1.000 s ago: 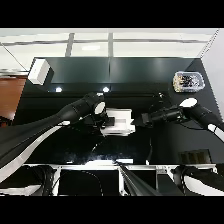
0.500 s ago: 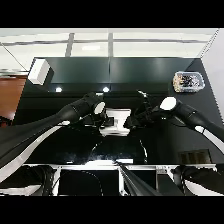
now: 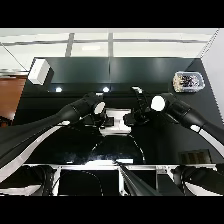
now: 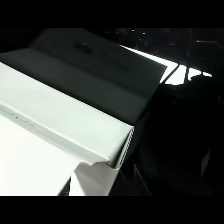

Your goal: Fold the box and place the chain.

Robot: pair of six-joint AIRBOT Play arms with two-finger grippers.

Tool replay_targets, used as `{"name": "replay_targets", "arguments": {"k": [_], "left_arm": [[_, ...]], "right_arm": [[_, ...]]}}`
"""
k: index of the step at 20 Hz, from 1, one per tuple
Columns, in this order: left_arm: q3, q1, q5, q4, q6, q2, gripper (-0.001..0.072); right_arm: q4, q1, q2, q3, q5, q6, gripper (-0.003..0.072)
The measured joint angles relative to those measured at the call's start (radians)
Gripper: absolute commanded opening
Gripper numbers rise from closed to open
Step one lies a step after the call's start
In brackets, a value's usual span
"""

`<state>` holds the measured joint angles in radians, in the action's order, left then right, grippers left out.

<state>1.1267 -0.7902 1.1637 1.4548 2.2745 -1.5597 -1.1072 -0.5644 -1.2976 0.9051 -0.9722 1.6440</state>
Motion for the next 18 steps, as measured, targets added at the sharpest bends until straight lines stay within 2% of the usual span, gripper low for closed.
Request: {"name": "replay_targets", "arguments": {"k": [6, 7, 8, 18], "left_arm": [[-0.001, 0.000, -0.002, -0.001, -0.001, 0.000, 0.0029], [-0.001, 0.000, -0.002, -0.001, -0.001, 0.000, 0.0029], [-0.001, 0.000, -0.002, -0.001, -0.001, 0.000, 0.0029], [-0.001, 0.000, -0.002, -0.001, 0.000, 0.000, 0.0029]], "right_arm": [[-0.145, -0.088, -0.026, 0.053, -0.060, 0.219, 0.0413], [-0.168, -0.101, -0.034, 0.064, -0.071, 0.253, 0.0322], [-0.187, -0.112, -0.041, 0.071, -0.079, 0.285, 0.0305], [-0.248, -0.146, -0.103, 0.100, -0.130, 0.491, 0.0305]]}}
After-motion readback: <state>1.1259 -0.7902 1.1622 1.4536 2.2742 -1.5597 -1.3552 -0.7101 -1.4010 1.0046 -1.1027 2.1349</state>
